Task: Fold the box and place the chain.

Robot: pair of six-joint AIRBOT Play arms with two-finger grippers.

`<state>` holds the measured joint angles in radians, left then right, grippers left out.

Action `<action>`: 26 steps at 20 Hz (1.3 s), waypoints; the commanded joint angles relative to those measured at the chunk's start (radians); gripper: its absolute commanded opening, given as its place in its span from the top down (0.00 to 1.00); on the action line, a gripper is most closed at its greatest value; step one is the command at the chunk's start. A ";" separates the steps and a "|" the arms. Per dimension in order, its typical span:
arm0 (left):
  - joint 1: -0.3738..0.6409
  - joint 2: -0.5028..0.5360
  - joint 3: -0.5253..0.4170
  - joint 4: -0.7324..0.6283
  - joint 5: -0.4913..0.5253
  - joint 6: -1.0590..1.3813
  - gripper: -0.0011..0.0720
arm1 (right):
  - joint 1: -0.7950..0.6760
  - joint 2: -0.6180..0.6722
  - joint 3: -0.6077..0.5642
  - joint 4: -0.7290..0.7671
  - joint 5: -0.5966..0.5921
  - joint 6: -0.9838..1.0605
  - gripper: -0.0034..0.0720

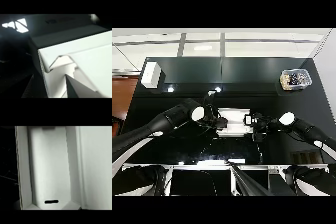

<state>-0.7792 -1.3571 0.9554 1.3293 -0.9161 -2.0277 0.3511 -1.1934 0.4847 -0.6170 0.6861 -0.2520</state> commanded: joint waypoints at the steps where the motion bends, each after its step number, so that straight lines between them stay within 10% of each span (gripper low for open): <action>1: -0.039 -0.048 0.065 0.070 -0.069 -0.048 0.36 | 0.000 0.000 0.000 0.000 0.001 0.000 0.40; 6: -0.056 -0.089 0.134 0.111 -0.113 -0.112 0.39 | 0.000 0.000 0.000 0.000 0.001 0.001 0.40; 8: -0.056 -0.090 0.135 0.129 -0.122 -0.120 0.59 | 0.000 0.000 0.000 0.000 0.001 0.000 0.40; 26: -0.093 -0.225 0.246 0.185 -0.242 -0.275 0.61 | 0.000 0.000 0.000 0.000 0.002 0.001 0.40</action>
<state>-0.8719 -1.5585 1.1744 1.5127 -1.1324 -2.2749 0.3511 -1.1934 0.4847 -0.6167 0.6868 -0.2516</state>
